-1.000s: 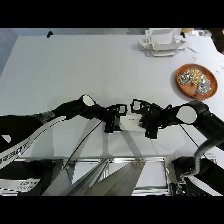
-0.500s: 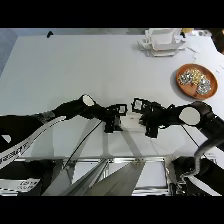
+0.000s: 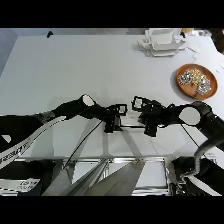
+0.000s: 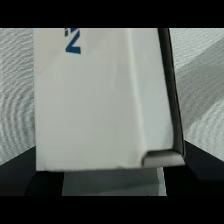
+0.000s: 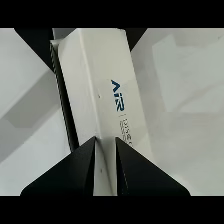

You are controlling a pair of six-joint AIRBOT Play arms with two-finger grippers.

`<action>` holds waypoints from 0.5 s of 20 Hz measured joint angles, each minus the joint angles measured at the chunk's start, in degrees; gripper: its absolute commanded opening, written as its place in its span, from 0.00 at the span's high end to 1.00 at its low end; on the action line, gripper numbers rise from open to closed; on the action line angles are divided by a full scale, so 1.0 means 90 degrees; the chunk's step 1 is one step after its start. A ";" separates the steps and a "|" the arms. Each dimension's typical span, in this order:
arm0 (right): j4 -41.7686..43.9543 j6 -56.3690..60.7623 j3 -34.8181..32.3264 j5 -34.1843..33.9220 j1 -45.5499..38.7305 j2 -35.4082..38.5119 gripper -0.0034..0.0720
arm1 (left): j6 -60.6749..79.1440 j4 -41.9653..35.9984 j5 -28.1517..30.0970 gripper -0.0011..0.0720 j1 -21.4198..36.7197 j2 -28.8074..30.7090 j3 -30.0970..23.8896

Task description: Fold the box and place the chain.

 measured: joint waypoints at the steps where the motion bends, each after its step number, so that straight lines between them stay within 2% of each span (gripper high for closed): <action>1: 0.0005 0.0002 0.0000 0.0000 0.0000 -0.0032 0.79 | -0.0002 0.0000 0.0000 0.97 0.0000 0.0000 0.0000; 5: 0.0053 0.0002 0.0000 0.0019 0.0000 -0.0092 0.71 | 0.0007 0.0007 0.0000 0.97 0.0000 0.0000 0.0000; 7: 0.0090 0.0002 -0.0017 0.0068 0.0000 -0.0104 0.71 | 0.0012 0.0012 0.0002 0.97 0.0000 0.0000 0.0000; 10: 0.0175 0.0000 -0.0112 0.0199 -0.0002 -0.0112 0.63 | 0.0041 0.0024 0.0002 0.97 0.0000 0.0000 0.0000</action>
